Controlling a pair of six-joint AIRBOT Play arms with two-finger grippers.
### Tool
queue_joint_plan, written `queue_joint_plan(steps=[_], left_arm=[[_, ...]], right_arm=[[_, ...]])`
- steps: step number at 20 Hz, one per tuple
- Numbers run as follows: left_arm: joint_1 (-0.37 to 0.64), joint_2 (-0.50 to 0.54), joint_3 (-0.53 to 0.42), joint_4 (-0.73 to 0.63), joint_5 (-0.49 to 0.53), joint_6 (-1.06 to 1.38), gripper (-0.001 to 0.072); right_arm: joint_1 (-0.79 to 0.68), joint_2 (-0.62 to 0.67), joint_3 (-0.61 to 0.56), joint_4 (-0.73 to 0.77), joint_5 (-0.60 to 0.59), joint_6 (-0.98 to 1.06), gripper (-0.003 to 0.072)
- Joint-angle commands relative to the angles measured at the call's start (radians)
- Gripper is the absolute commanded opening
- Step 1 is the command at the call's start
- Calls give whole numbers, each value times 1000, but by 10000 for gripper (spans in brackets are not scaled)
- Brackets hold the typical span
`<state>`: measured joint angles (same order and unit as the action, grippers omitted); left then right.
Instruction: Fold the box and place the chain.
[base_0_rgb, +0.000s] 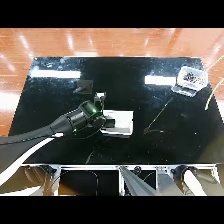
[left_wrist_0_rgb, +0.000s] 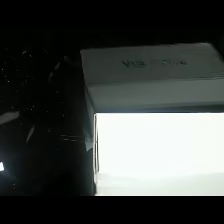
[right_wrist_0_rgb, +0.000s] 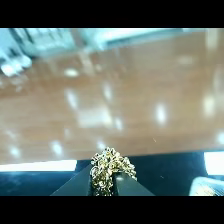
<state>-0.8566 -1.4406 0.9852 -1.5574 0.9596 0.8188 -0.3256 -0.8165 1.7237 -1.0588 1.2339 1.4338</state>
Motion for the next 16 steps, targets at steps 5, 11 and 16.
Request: queue_joint_plan(steps=[5, 11, 16], left_arm=[[-1, 0, 0, 0, 0, 0, 22], [-1, 0, 0, -4, 0, 0, 22], [0, 0, 0, -4, 0, 0, 22]], right_arm=[[161, 170, -10, 110, 46, -34, 17], [224, 170, -10, 370, 113, -81, 19], [240, 170, -10, 416, 124, -89, 18]])
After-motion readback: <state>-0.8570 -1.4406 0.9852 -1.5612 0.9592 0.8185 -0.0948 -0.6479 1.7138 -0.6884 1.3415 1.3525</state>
